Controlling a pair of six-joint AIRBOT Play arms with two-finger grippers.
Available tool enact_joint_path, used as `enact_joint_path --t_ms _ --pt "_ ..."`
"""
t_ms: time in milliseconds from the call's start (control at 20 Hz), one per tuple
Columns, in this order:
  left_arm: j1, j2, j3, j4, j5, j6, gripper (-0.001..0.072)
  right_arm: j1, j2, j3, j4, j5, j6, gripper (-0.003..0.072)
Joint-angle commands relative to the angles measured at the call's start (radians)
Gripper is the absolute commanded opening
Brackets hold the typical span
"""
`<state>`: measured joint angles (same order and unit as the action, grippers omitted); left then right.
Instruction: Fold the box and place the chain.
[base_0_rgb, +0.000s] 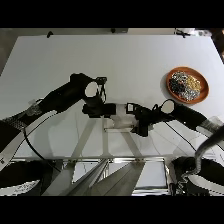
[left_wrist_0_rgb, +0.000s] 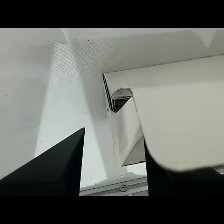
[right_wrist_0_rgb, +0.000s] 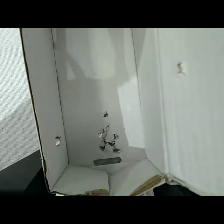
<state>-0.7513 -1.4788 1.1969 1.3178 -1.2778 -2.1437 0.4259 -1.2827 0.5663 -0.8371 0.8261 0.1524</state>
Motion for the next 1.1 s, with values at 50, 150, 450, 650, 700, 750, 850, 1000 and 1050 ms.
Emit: enact_joint_path --t_ms 50,150,450,650,700,750,850,1000,1050 --pt "-0.012 -0.029 0.001 0.0 -0.004 -0.088 0.0387 0.001 0.001 0.0 0.0 0.0 0.0 0.0514" --pt "-0.018 -0.042 -0.006 0.006 0.004 -0.089 0.0386 0.001 0.001 0.0 0.0 0.0 0.0 0.0514" --pt "-0.029 -0.049 -0.08 0.045 0.112 -0.126 0.0247 0.001 0.001 0.0 0.0 0.0 0.0 0.0514" --pt "-0.036 -0.055 -0.08 0.041 0.159 -0.127 0.0139 0.001 0.001 0.0 0.0 0.0 0.0 0.0514" --pt "-0.04 -0.058 -0.08 0.042 0.161 -0.127 0.0139 0.001 0.001 0.0 0.0 0.0 0.0 0.0514" --pt "-0.044 -0.064 -0.08 0.042 0.16 -0.127 0.0139 0.001 0.001 0.0 0.0 0.0 0.0 0.0514" --pt "-0.057 -0.082 -0.08 0.045 0.154 -0.126 0.0139 0.001 0.001 0.0 0.0 0.0 0.0 0.0514" --pt "-0.081 -0.112 -0.083 0.045 0.146 -0.124 0.0139 0.001 0.001 0.0 0.0 0.0 0.0 0.0514" --pt "-0.088 -0.121 -0.085 0.045 0.143 -0.124 0.0139 0.001 0.001 0.0 0.0 0.0 0.0 0.0514"
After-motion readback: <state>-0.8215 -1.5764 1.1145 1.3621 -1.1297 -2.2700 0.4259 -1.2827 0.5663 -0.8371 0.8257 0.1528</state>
